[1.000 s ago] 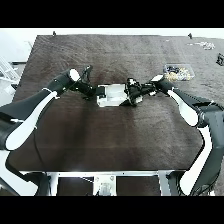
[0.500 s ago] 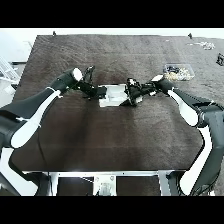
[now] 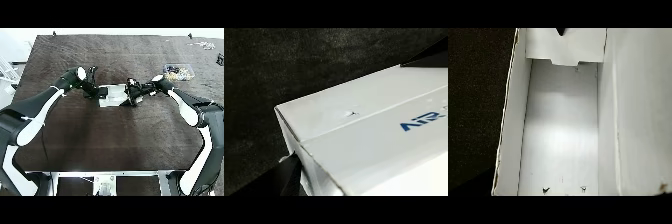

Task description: Fold the box and place the chain.

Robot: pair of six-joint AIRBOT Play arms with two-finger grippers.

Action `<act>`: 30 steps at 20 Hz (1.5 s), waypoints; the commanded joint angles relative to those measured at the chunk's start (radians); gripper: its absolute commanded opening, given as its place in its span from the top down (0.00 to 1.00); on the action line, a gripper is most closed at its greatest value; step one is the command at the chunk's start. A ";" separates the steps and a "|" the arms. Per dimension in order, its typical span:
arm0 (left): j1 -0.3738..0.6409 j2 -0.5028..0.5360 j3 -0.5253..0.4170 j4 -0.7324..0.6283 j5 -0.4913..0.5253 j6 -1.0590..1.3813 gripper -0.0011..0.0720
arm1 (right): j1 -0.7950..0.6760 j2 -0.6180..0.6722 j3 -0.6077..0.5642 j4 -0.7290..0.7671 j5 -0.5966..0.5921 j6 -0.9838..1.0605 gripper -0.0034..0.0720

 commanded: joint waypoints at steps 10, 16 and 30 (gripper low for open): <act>0.000 -0.003 0.054 0.019 -0.016 -0.002 0.16 | 0.000 0.000 0.000 0.001 0.000 0.000 0.18; 0.000 -0.003 0.054 0.019 -0.007 0.003 0.16 | 0.000 0.000 0.000 0.001 0.000 0.000 0.18; 0.000 0.003 0.054 -0.029 0.006 0.050 0.30 | 0.000 0.000 0.000 0.001 0.000 0.000 0.18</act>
